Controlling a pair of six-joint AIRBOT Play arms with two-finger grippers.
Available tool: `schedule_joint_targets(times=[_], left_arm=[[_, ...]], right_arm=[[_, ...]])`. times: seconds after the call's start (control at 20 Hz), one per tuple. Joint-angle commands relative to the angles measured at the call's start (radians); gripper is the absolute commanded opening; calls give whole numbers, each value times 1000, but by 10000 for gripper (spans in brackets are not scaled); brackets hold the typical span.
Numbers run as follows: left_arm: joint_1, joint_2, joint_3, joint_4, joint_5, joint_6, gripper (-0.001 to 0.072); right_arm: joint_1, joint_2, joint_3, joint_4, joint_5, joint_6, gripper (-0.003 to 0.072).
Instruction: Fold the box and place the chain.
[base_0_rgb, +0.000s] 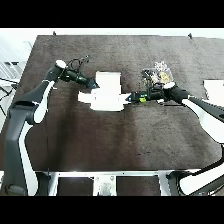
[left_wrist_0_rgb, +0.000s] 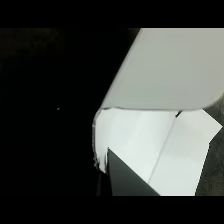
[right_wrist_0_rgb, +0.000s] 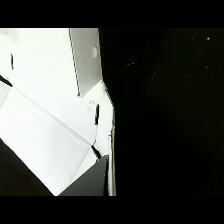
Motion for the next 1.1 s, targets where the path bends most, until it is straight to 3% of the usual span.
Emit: schedule_joint_targets(times=[0.0,0.05,0.3,0.45,0.8,1.05], left_arm=[[-1,0,0,-11,-68,116,19],[-1,0,0,-11,-95,166,19],[-1,1,0,-26,-228,386,13],[-1,16,-31,-30,-223,465,13],[-1,165,-245,-88,-58,693,13],[-1,200,-393,-170,106,836,13]], right_arm=[[-13,0,1,7,5,1,294],[-25,1,1,18,13,0,392],[-133,27,1,41,40,0,388],[-200,44,1,51,60,0,387],[-220,45,1,59,73,-8,388],[-222,46,1,59,72,-45,387]])
